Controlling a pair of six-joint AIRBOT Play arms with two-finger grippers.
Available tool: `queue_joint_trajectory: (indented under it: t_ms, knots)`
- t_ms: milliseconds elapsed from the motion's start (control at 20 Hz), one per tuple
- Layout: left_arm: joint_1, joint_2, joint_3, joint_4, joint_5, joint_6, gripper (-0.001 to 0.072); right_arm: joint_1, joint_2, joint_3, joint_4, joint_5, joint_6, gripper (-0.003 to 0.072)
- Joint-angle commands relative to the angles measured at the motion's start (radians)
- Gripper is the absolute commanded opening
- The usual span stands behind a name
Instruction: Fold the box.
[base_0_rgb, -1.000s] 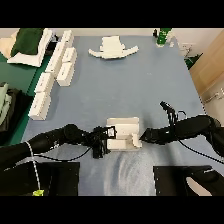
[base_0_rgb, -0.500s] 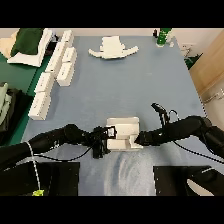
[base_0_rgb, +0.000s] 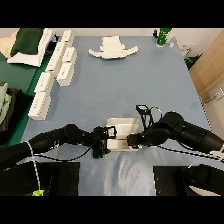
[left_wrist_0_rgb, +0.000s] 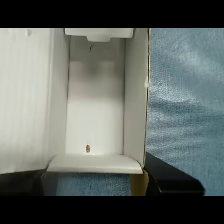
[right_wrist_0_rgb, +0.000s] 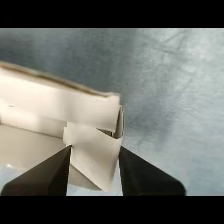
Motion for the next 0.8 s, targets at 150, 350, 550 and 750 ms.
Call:
queue_joint_trajectory:
  t_ms: [150, 350, 550, 750]
  knots:
    - [-0.001, 0.0, 0.0, 0.0, 0.0, 0.0, 0.0441, 0.146, -0.156, 0.129, -0.303, -0.14, 0.372, 0.0408]
    - [-0.001, 0.0, 0.0, 0.0, 0.0, 0.0, 0.0441, 0.146, -0.208, 0.129, -0.289, -0.135, 0.417, 0.0407]
    - [-0.001, 0.0, 0.0, 0.0, 0.0, 0.0, 0.0441, 0.145, -0.235, 0.129, -0.299, -0.134, 0.438, 0.0354]
    - [-0.001, 0.0, 0.0, 0.0, 0.0, 0.0, 0.0441, 0.145, -0.237, 0.129, -0.299, -0.135, 0.445, 0.0026]
